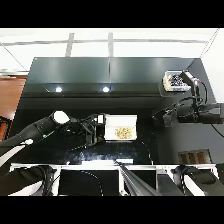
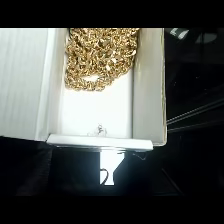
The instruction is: Fold the box and place the chain.
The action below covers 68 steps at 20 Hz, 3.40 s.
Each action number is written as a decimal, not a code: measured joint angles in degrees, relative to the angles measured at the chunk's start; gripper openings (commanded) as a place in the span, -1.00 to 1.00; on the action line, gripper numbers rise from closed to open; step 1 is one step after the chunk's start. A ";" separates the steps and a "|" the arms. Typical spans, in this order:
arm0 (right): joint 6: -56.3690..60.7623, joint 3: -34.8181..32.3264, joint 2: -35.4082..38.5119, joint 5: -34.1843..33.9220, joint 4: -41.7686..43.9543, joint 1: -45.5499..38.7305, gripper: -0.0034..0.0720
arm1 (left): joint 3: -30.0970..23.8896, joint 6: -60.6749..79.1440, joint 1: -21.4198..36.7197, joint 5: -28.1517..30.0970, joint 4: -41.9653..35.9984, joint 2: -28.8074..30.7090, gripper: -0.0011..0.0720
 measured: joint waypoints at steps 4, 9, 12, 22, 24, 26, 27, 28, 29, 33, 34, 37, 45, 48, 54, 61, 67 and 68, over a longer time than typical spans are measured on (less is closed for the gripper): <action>0.00 0.00 0.00 -0.09 0.00 0.00 0.11 | 0.00 0.00 0.00 0.22 -0.46 -0.22 0.96; 0.00 0.00 0.00 -0.44 0.00 0.00 0.11 | 0.00 0.04 -0.31 0.94 -2.38 -0.92 0.96; -0.02 0.00 0.00 -0.46 0.00 0.00 0.11 | 0.00 0.07 -1.03 2.67 -2.82 -1.18 0.96; -0.02 0.00 0.00 -0.44 0.02 0.00 0.11 | 1.25 1.64 -1.64 4.59 -0.28 -1.27 0.96; -0.02 0.00 0.00 -0.44 0.02 0.00 0.11 | 1.66 2.97 -1.64 4.57 0.00 -1.29 0.96; -0.02 0.00 0.00 -0.44 0.00 0.00 0.11 | 1.95 3.91 -1.64 4.52 -0.04 -1.40 0.96; -0.02 0.00 0.00 -0.44 0.00 0.00 0.11 | 2.01 4.17 -1.64 4.52 -0.15 -1.44 0.96; -0.02 0.00 0.00 -0.44 0.02 0.00 0.11 | 2.05 4.55 -1.64 4.52 -0.17 -1.53 0.96; -0.02 0.00 0.00 -0.44 0.02 0.00 0.11 | 2.10 4.66 -1.64 4.55 -0.20 -1.57 0.96; -0.02 0.00 0.00 -0.42 0.02 0.00 0.11 | 2.14 5.38 -1.64 4.09 -1.01 -1.62 0.96; -0.02 0.00 0.00 -0.42 0.02 0.00 0.11 | 2.16 5.64 -1.64 3.28 -1.07 -1.62 0.96; -0.02 0.00 0.00 -0.39 0.02 0.00 0.11 | 2.16 6.10 -1.64 1.31 -1.42 -1.62 0.96; 0.00 0.00 0.00 -0.42 0.02 0.00 0.11 | 2.16 6.49 -1.64 0.44 -3.17 -1.81 0.96; -0.02 0.00 0.00 -0.42 0.02 0.00 0.11 | 2.16 6.49 -1.66 0.44 -4.24 -2.60 0.94; -0.02 0.00 0.00 -0.44 0.02 0.00 0.11 | 2.23 6.54 -2.49 0.48 -4.98 -3.78 0.03; 3.43 -0.31 -2.84 -6.99 0.39 2.93 0.72 | 2.25 6.49 -2.78 0.79 -4.68 -3.87 0.03; 2.84 1.27 -15.39 -17.77 2.16 8.98 0.71 | 2.95 6.45 -2.80 1.51 -4.11 -3.76 0.03; 1.36 1.42 -16.94 -18.67 2.23 9.44 0.71 | 3.10 6.47 -2.82 1.95 -4.11 -3.76 0.03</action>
